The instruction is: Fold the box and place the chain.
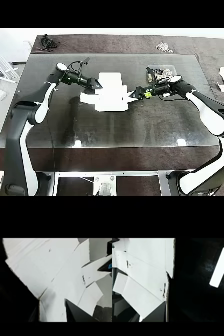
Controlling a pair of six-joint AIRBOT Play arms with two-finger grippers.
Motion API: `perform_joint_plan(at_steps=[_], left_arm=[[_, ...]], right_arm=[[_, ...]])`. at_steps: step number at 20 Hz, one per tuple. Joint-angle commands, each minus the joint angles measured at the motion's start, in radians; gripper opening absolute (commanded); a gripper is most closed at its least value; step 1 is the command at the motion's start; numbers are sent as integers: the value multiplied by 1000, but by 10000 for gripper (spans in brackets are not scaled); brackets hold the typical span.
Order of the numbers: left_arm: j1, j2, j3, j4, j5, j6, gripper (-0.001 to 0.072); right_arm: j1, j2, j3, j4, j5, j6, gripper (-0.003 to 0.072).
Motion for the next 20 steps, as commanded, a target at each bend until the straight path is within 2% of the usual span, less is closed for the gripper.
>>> perform_joint_plan(at_steps=[1,9,11,13,17,20], left_arm=[[0,-12,1,-30,-15,13,382],[0,-21,1,-49,0,32,342],[0,-22,1,-50,-3,47,226],[1,-22,1,-58,-2,65,197],[1,-34,1,-134,-16,116,21],[1,-43,1,-163,-48,218,19]], right_arm=[[-1,0,0,0,0,0,10],[0,0,0,-18,0,0,10],[-1,0,0,-26,1,0,10],[-1,-1,0,-26,0,0,11],[0,-1,0,-25,0,0,11],[-1,-1,0,-24,0,0,11]])
